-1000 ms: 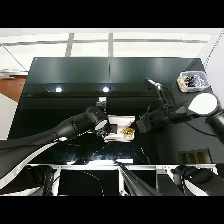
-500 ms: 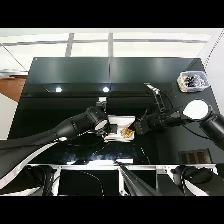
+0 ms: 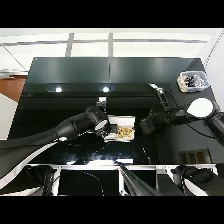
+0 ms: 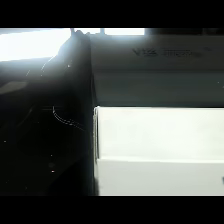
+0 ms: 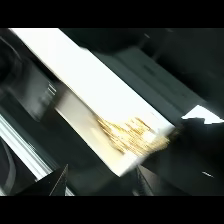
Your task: Fold the box and place the chain.
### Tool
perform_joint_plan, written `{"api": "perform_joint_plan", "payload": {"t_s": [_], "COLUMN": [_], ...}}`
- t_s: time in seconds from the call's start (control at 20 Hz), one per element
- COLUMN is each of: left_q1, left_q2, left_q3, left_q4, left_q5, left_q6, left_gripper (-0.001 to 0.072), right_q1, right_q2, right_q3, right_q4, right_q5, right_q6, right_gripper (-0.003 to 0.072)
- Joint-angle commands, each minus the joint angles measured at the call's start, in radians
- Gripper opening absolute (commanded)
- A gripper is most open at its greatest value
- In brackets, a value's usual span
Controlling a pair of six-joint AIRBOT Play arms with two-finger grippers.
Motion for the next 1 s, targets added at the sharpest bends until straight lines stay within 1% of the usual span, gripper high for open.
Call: {"api": "perform_joint_plan", "payload": {"t_s": [0.0,0.05,0.1,0.2,0.25,0.3,0.35,0.4,0.5,0.6,0.65,0.7,0.75,0.95], "left_q1": [-0.001,-0.001,-0.001,-0.001,-0.001,-0.001,-0.001,-0.001,-0.001,-0.001,-0.001,-0.001,-0.001,0.0], "left_q2": [0.0,0.0,0.0,0.0,0.0,0.0,0.0,0.0,0.0,0.0,0.0,0.0,0.0,0.0], "left_q3": [0.0,0.0,0.0,0.0,0.0,0.0,0.0,0.0,0.0,0.0,0.0,0.0,0.0,0.0], "left_q4": [0.0,0.0,0.0,0.0,0.0,0.0,0.0,0.0,0.0,0.0,0.0,0.0,0.0,0.0], "left_q5": [-0.001,-0.001,-0.001,-0.001,-0.001,-0.001,-0.001,-0.001,0.0,0.0,0.0,0.0,0.0,0.0], "left_q6": [0.0,0.0,0.0,0.0,0.0,0.0,0.0,0.0,0.0,0.0,0.0,0.0,0.0,0.0], "left_gripper": [0.0026,0.0026,0.0026,0.0026,0.0026,0.0026,0.0026,0.0026,0.0026,0.0026,0.0026,0.0026,0.0025,0.0026], "right_q1": [-0.11,-0.126,-0.126,-0.113,-0.097,-0.081,-0.061,-0.045,-0.027,-0.007,0.003,0.011,0.019,0.049], "right_q2": [0.004,0.004,0.003,0.001,0.0,-0.002,-0.01,-0.024,-0.078,-0.12,-0.135,-0.146,-0.154,-0.168], "right_q3": [-0.029,-0.061,-0.098,-0.162,-0.188,-0.204,-0.212,-0.212,-0.212,-0.211,-0.211,-0.212,-0.212,-0.211], "right_q4": [-0.066,-0.093,-0.122,-0.135,-0.133,-0.13,-0.126,-0.105,0.026,0.087,0.09,0.09,0.093,0.094], "right_q5": [0.085,0.035,-0.046,-0.198,-0.264,-0.296,-0.299,-0.299,-0.301,-0.306,-0.309,-0.309,-0.31,-0.342], "right_q6": [-0.209,-0.257,-0.301,-0.444,-0.564,-0.688,-0.826,-0.912,-1.011,-1.104,-1.122,-1.122,-1.123,-1.138], "right_gripper": [0.0499,0.0501,0.0502,0.0708,0.0712,0.0711,0.071,0.0702,0.0702,0.0701,0.062,0.048,0.0462,0.0462]}}
